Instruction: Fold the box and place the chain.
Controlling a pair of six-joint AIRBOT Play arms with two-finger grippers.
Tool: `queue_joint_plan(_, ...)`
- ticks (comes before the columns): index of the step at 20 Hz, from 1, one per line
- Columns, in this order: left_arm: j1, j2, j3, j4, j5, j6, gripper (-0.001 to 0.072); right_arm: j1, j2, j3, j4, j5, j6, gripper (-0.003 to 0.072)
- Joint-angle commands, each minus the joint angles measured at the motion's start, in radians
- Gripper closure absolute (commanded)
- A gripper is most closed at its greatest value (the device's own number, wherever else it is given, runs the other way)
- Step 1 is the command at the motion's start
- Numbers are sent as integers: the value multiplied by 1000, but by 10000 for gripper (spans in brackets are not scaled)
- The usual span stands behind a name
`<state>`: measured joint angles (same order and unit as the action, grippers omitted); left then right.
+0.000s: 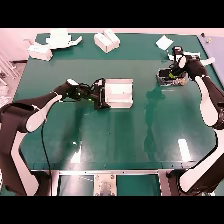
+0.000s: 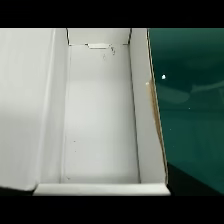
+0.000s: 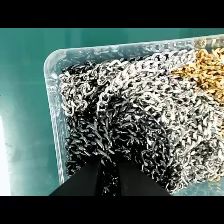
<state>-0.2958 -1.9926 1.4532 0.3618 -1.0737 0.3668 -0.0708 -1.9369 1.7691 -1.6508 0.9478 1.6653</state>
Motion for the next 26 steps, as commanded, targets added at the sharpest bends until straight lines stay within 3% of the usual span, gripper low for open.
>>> queue_joint_plan(1,0,0,1,0,1,0,172,0,10,5,-2,11,1,676)
queue_joint_plan(5,0,0,1,1,3,0,172,1,87,11,-2,13,1,676)
queue_joint_plan(12,0,1,1,0,10,0,172,34,353,11,-10,120,-85,677)
queue_joint_plan(19,0,1,1,0,9,0,172,195,665,11,-48,134,-134,677)
queue_joint_plan(26,0,1,1,0,9,0,172,399,782,11,-97,134,-135,677)
